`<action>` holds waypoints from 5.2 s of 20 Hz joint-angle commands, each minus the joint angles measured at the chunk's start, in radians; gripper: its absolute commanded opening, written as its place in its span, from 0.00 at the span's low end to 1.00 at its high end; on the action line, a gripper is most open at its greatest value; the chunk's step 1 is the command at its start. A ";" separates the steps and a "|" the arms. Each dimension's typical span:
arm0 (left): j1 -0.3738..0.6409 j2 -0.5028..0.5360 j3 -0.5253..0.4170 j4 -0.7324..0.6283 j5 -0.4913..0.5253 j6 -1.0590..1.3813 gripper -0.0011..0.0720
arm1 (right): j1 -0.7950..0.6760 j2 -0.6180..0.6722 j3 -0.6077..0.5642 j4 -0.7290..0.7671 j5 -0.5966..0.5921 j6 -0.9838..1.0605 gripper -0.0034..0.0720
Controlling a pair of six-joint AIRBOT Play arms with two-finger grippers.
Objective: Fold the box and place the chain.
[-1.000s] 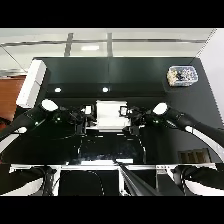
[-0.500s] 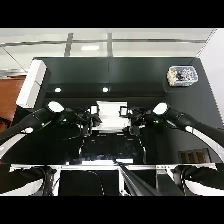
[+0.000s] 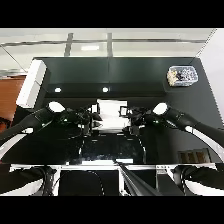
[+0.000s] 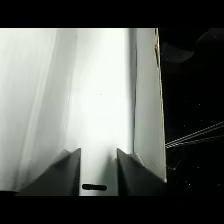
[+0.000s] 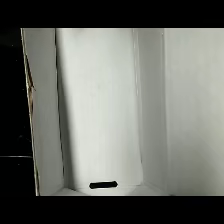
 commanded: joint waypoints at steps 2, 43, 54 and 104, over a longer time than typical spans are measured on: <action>0.051 0.074 0.027 0.176 -0.042 -0.278 0.05 | 0.000 0.000 0.000 0.000 0.001 0.000 0.31; 0.328 -0.106 0.145 0.182 -0.394 -1.304 0.94 | 0.000 0.000 0.000 0.001 0.000 -0.001 0.31; 0.180 -0.106 0.204 0.145 -0.410 -1.314 0.83 | 0.000 0.000 0.001 0.001 0.000 0.000 0.31; -0.345 -0.172 0.460 1.000 -0.280 -2.452 0.49 | 0.000 0.000 0.001 0.001 0.000 -0.001 0.31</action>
